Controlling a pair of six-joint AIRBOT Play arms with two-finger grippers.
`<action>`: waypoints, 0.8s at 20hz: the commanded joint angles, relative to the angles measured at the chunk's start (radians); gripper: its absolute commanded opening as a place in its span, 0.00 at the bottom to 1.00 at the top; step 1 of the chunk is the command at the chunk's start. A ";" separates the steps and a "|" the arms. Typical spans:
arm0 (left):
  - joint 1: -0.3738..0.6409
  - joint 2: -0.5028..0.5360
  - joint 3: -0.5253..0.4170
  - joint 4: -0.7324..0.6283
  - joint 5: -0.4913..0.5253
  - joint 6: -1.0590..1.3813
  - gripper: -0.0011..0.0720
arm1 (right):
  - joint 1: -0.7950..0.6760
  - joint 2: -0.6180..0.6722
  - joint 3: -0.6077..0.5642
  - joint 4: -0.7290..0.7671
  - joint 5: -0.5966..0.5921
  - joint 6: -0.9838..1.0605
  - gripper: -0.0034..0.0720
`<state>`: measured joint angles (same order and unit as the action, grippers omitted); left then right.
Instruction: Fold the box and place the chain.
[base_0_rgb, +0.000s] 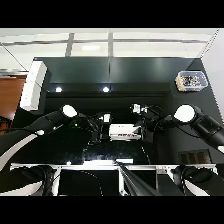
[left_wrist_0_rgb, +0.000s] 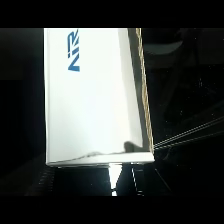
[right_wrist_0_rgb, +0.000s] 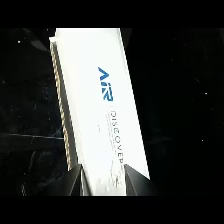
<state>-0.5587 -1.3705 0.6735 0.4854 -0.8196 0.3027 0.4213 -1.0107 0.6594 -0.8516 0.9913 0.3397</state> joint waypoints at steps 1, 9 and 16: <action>0.000 -0.001 0.000 0.000 0.000 0.000 0.39 | 0.001 -0.001 0.000 -0.006 0.004 0.000 0.45; 0.000 -0.001 0.000 0.000 0.000 0.000 0.39 | 0.001 -0.001 -0.010 -0.014 0.014 0.000 0.45; 0.000 -0.001 0.000 0.000 0.000 0.000 0.39 | 0.001 -0.001 -0.010 -0.013 0.018 0.000 0.45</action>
<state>-0.5587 -1.3705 0.6735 0.4850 -0.8192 0.3027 0.4213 -1.0107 0.6498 -0.8654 1.0046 0.3397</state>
